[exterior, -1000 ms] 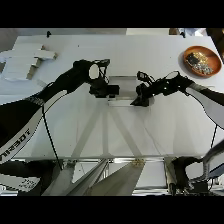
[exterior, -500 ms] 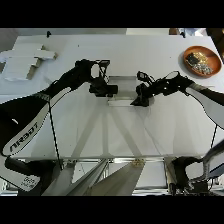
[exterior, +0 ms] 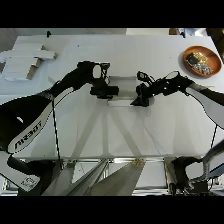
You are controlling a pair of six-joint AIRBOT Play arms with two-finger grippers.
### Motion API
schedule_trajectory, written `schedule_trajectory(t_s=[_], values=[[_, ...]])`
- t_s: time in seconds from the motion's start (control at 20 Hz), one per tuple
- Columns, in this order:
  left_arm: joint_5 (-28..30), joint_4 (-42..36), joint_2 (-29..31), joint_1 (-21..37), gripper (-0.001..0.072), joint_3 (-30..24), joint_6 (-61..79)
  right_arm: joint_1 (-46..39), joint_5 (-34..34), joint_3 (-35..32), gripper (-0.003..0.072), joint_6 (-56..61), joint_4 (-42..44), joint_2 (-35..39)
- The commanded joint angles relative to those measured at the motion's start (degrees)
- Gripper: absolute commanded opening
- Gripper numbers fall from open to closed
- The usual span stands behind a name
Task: Fold the box and place the chain.
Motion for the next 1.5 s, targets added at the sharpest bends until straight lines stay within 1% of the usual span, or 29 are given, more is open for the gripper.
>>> schedule_trajectory(t_s=[0.0,0.1,0.15,0.25,0.3,0.4,0.45,0.5,1.0,1.05,1.1,1.2,1.25,1.3,1.45], values=[[-1.36,4.63,-0.66,-1.7,0.0255,1.55,-2.6,0.04,0.02,0.02,0.0455,0.04,0.0,-0.04],[-2.4,6.49,-1.25,-2.56,0.0245,3.54,-5.2,0.04,0.02,0.02,0.0455,0.04,0.0,-0.04],[-2.49,6.62,-1.38,-2.95,0.014,4.28,-5.44,0.04,0.02,0.02,0.0455,0.04,0.0,-0.04],[-3.13,7.28,-1.49,-3.91,0.0128,4.52,-5.62,0.04,0.04,0.02,0.0455,0.04,0.0,-0.04],[-4.15,7.43,-1.79,-4.37,0.0102,4.52,-5.64,0.04,0.02,0.02,0.0455,0.04,0.0,-0.04],[-5.46,7.34,-2.67,-5.11,0.008,4.52,-6.29,0.04,0.02,0.02,0.0455,0.04,0.0,-0.04],[-5.44,7.34,-2.97,-5.55,0.0055,4.52,-6.32,0.04,0.0,0.02,0.0455,0.04,0.0,-0.04],[-5.42,7.37,-3.15,-5.88,0.0012,4.52,-6.27,0.04,0.02,0.02,0.0455,0.04,0.0,-0.04],[-5.46,7.06,-3.26,-6.21,0.0014,4.52,-7.06,0.04,0.02,0.02,0.0455,0.04,0.0,-0.04],[-5.53,6.99,-3.13,-6.21,0.0018,4.52,-7.06,0.04,0.02,0.02,0.0455,0.04,0.0,-0.04],[-5.44,6.88,-2.84,-6.08,0.0045,4.52,-7.06,0.04,0.02,0.02,0.0455,0.07,0.0,-0.04],[-5.05,6.88,-1.73,-5.73,0.023,4.52,-7.04,0.04,0.02,0.02,0.0455,0.04,0.0,-0.04],[-5.01,6.99,-0.96,-5.35,0.0286,4.52,-7.02,0.04,0.02,0.02,0.0455,0.04,0.0,-0.04],[-5.18,7.21,-0.22,-4.92,0.0302,4.52,-6.88,0.04,0.04,0.02,0.0455,0.04,0.0,-0.04],[-6.19,7.17,1.97,-3.98,0.0302,4.52,-6.8,0.04,0.07,0.02,0.0455,0.07,0.02,-0.04]])
